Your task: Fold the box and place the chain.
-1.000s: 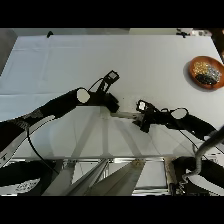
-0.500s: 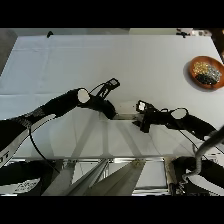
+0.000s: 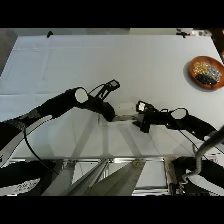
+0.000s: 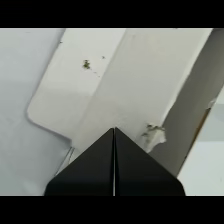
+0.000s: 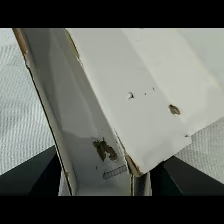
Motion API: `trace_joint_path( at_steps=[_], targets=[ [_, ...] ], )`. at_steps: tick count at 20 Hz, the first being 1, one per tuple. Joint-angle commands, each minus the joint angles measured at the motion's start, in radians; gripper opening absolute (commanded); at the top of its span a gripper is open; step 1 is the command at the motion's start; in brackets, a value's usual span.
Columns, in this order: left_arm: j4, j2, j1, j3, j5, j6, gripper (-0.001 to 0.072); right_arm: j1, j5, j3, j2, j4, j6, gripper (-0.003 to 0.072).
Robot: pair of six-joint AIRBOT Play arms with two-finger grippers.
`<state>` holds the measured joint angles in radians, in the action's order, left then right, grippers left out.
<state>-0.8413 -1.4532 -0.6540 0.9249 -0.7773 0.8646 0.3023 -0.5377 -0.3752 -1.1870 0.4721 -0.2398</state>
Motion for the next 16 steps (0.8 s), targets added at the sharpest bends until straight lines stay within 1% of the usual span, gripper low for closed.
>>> trace_joint_path(
  at_steps=[1, 6, 9, 12, 15, 16],
  targets=[
    [-0.005, 0.046, 0.002, 0.001, 0.110, 0.000, 0.0007, 0.000, 0.003, 0.000, 0.000, -0.001, 0.000, 0.0411],
    [-0.013, 0.128, 0.002, 0.001, 0.198, -0.006, 0.0008, 0.000, 0.004, 0.000, 0.000, -0.001, 0.000, 0.0411],
    [-0.093, 0.168, 0.002, 0.001, 0.195, -0.007, 0.0008, 0.000, 0.003, 0.000, 0.000, -0.001, 0.000, 0.0411],
    [-0.249, 0.219, 0.002, 0.001, 0.127, 0.003, 0.0007, 0.000, 0.003, 0.000, 0.000, -0.001, 0.000, 0.0411],
    [-0.397, 0.301, 0.034, 0.001, 0.012, 0.126, 0.0007, 0.000, 0.003, 0.000, 0.000, -0.001, 0.000, 0.0411],
    [-0.427, 0.329, 0.049, 0.001, -0.023, 0.138, 0.0006, 0.000, 0.004, 0.000, 0.000, -0.001, 0.000, 0.0411]
  ],
)
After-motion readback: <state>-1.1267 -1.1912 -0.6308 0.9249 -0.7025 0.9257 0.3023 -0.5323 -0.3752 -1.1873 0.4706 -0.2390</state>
